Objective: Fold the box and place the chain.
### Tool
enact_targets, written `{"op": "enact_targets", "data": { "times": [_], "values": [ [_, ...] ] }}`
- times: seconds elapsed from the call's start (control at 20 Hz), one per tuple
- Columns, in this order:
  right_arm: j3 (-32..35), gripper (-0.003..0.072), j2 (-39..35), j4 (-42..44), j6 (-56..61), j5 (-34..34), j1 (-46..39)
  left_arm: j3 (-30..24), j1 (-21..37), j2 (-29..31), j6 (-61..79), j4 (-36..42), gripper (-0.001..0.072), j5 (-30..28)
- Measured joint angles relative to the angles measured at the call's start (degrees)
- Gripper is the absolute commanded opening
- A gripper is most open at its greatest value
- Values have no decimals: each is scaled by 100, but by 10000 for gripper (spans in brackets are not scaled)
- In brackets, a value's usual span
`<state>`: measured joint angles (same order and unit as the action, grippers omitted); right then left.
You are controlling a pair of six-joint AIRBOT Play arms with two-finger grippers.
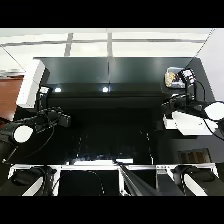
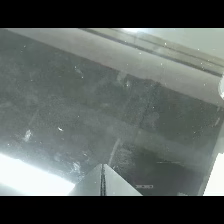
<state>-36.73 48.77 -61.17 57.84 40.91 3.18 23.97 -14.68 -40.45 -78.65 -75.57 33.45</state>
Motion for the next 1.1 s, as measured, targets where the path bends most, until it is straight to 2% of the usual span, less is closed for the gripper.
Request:
{"op": "enact_targets", "data": {
  "times": [0.8, 0.95, 1.1],
  "values": [
    [0, 17, 0, 28, -7, -17, 0, 0, 0, 0, 0, 0, 27, 0],
    [4, 17, 24, 321, -72, -809, 31, 0, 0, -9, -2, 2, 27, -236],
    [4, 17, 35, 1158, -92, -2210, 44, 0, -11, -57, -2, 9, 28, -960]
  ]
}}
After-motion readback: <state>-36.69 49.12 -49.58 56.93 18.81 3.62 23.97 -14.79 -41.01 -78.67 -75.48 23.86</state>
